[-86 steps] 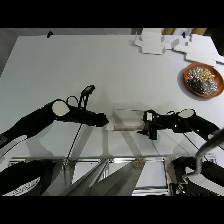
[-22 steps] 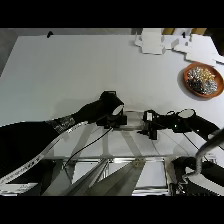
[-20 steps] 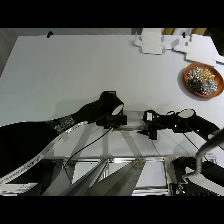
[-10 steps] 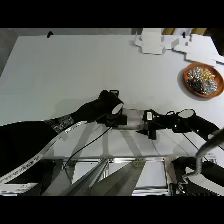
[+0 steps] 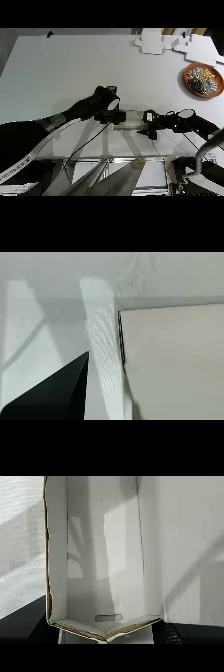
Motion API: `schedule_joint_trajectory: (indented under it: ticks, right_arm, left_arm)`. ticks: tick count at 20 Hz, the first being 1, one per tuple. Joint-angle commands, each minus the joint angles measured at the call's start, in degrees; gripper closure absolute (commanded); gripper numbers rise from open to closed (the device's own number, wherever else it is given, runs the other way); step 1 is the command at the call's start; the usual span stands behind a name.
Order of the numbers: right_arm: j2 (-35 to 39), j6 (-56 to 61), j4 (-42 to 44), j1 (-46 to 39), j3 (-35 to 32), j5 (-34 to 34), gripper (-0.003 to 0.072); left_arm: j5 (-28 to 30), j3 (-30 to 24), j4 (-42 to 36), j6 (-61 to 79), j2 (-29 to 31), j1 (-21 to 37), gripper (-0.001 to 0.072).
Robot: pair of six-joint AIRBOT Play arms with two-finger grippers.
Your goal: Fold the box and place the chain.
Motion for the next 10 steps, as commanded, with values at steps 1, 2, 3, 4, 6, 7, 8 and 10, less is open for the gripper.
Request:
schedule_joint_trajectory:
  ticks: [1,2,3,4,6,7,8,10]
  right_arm:
    - [0.0,0.1,0.1,0.0,0.0,0.0,0.0252]
    - [0.0,0.1,0.1,0.0,0.0,0.0,0.0252]
    - [0.0,0.1,0.1,0.0,0.0,0.0,0.0252]
    - [0.0,0.1,0.1,0.0,0.0,0.0,0.0252]
    - [0.0,0.1,0.1,0.0,0.0,0.0,0.0252]
    - [0.0,0.1,0.1,0.0,0.0,0.0,0.0252]
    - [0.0,0.1,0.1,0.0,0.0,0.0,0.0252]
    - [0.0,0.1,0.1,0.0,0.0,0.0,0.0252]
  left_arm:
    - [-0.2,0.0,-2.4,6.0,4.2,2.5,0.0358]
    - [-0.6,0.0,-2.8,8.2,5.8,3.4,0.0358]
    - [-1.0,0.0,-3.0,9.7,7.6,4.4,0.0356]
    - [-1.4,0.0,-3.0,11.5,9.2,5.5,0.0355]
    - [-2.7,0.0,-4.2,16.8,12.7,8.5,0.0244]
    - [-3.3,-0.1,-5.2,20.0,14.6,10.4,0.0162]
    - [-3.6,-0.3,-5.2,23.0,16.4,12.2,0.0088]
    - [-3.4,-2.6,-5.2,32.4,20.7,16.2,0.0065]
